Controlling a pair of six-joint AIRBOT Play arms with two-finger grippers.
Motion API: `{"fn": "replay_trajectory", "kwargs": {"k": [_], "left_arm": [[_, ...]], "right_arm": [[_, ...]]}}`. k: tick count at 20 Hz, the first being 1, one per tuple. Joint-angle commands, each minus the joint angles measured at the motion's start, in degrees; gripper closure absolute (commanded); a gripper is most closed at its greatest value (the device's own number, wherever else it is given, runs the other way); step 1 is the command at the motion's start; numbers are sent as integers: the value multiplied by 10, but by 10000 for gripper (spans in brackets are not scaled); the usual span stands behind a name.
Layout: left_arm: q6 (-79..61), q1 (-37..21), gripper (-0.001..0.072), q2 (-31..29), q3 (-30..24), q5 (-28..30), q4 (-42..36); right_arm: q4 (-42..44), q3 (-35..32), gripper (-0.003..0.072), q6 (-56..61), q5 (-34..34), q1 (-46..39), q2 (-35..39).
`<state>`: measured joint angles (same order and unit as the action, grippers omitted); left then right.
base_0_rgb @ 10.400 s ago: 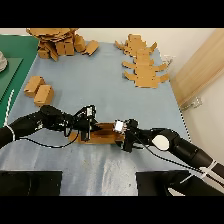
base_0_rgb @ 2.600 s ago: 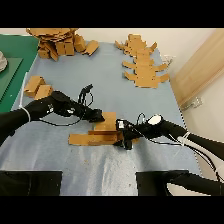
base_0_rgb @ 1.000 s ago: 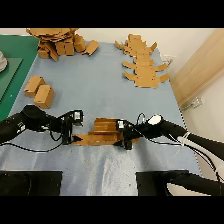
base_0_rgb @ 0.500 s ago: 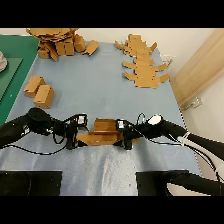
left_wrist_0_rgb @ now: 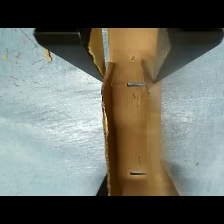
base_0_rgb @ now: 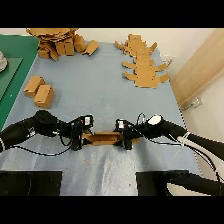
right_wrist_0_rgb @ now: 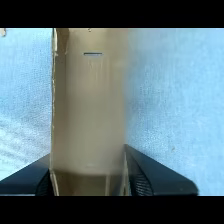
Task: Fold the box.
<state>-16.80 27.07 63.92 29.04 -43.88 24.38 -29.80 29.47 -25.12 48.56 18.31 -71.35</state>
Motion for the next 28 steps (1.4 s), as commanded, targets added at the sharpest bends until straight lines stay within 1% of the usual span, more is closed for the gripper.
{"fn": "replay_trajectory", "kwargs": {"k": [1,4,6,9,12,16,18,19,20,23,24,25,26,28], "left_arm": [[12,8,308,1,0,31,1],[13,8,306,0,0,73,13],[37,7,305,0,0,86,34],[92,7,305,0,0,74,78],[94,8,305,0,5,58,77],[94,7,305,0,24,15,84],[126,7,300,-6,24,13,134],[157,7,242,-11,24,13,167],[178,7,218,-16,24,13,189],[193,5,217,-28,24,17,227],[195,2,217,-28,24,17,225],[194,0,183,-28,24,17,218],[194,1,13,-28,24,20,198],[192,1,12,-28,24,20,155]], "right_arm": [[0,0,226,0,0,0,0],[0,0,226,0,0,0,0],[0,0,226,0,0,0,0],[0,0,226,0,0,0,0],[0,0,226,0,0,0,0],[0,0,226,0,0,0,0],[0,0,226,0,0,0,0],[0,0,226,0,0,0,0],[0,0,226,0,0,0,0],[0,0,226,0,0,0,0],[0,0,225,0,0,0,0],[0,0,226,0,0,0,0],[0,0,226,0,0,0,0],[0,0,226,0,0,0,0]]}}
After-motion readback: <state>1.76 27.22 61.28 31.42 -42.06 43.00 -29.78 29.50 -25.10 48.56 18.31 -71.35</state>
